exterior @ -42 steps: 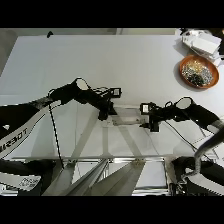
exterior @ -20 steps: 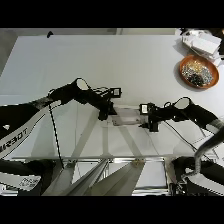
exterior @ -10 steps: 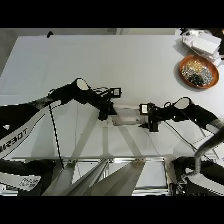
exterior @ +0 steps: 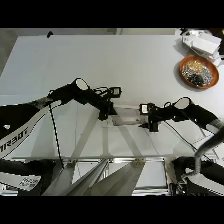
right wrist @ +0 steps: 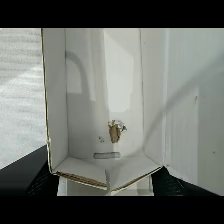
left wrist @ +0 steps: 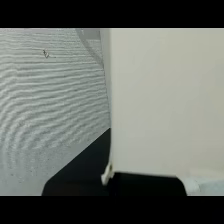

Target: Fold the box and place the chain.

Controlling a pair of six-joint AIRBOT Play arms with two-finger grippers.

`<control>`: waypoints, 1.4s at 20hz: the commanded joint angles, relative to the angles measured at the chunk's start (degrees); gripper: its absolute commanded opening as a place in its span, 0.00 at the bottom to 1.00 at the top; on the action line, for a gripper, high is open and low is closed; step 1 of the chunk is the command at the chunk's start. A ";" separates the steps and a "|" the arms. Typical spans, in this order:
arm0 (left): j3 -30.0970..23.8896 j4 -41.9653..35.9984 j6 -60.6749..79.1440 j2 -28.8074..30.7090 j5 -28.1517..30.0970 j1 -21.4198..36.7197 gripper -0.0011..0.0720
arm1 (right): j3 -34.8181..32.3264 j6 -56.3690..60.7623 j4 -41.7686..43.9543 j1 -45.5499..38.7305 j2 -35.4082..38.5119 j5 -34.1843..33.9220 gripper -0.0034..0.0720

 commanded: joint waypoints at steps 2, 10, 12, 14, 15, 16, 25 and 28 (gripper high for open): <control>0.09 -0.96 0.22 0.07 -0.59 -0.02 0.05 | -0.04 0.00 -0.02 0.04 0.04 0.07 0.47; 0.07 9.14 -1.60 3.61 -0.61 0.20 0.64 | -0.04 0.00 -0.04 0.07 0.07 0.04 0.47; 0.07 15.80 -6.03 4.79 -0.85 0.90 0.64 | -0.02 0.00 -0.02 0.07 0.04 0.07 0.47; 0.07 20.22 -10.71 6.49 -1.33 2.38 0.64 | -0.02 0.00 -0.02 0.07 0.04 0.04 0.47; 0.07 21.33 -12.63 7.58 -1.73 3.34 0.64 | -0.02 0.00 -0.02 0.07 0.07 0.07 0.47; 0.09 21.86 -14.27 9.09 -2.54 4.44 0.64 | -0.02 0.00 -0.04 0.07 0.07 0.04 0.47; -0.50 17.35 -24.13 18.27 -23.32 0.11 0.02 | -0.04 0.00 -0.04 0.07 0.07 0.07 0.47; -0.90 10.99 -23.61 17.49 -15.74 -8.31 0.02 | -0.04 0.00 -0.04 0.07 0.07 0.04 0.47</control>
